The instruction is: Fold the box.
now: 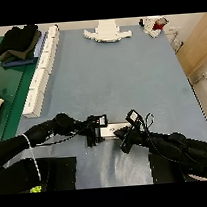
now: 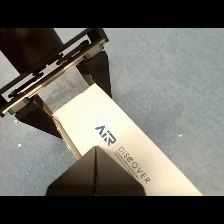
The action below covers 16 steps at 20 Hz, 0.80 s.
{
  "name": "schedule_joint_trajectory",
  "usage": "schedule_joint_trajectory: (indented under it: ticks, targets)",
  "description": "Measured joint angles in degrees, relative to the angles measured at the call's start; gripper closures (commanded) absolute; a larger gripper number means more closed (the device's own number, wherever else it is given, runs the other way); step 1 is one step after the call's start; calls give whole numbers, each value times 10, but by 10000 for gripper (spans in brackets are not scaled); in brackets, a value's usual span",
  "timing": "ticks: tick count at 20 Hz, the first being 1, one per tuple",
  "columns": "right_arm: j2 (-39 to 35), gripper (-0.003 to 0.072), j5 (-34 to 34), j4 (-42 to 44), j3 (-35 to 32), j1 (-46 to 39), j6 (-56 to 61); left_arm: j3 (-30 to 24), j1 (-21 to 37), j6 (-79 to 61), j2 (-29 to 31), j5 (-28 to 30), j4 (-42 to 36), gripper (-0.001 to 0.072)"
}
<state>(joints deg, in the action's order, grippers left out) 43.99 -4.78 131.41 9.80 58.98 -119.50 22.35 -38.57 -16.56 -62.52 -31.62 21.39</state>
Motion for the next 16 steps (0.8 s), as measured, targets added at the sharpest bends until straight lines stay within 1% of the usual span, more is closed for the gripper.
schedule_joint_trajectory:
  ticks: [4, 8, 16]
  targets:
    - [-6, 679, -6, -1, -1, 0, 1, 0, 0, -2, 0, 0, 0, 246]
    - [-33, 679, -20, -12, -2, 0, 1, 0, 0, -2, 0, 0, 0, 246]
    - [-53, 678, -13, -24, 12, -2, 1, 0, 0, -1, 0, 0, 0, 246]
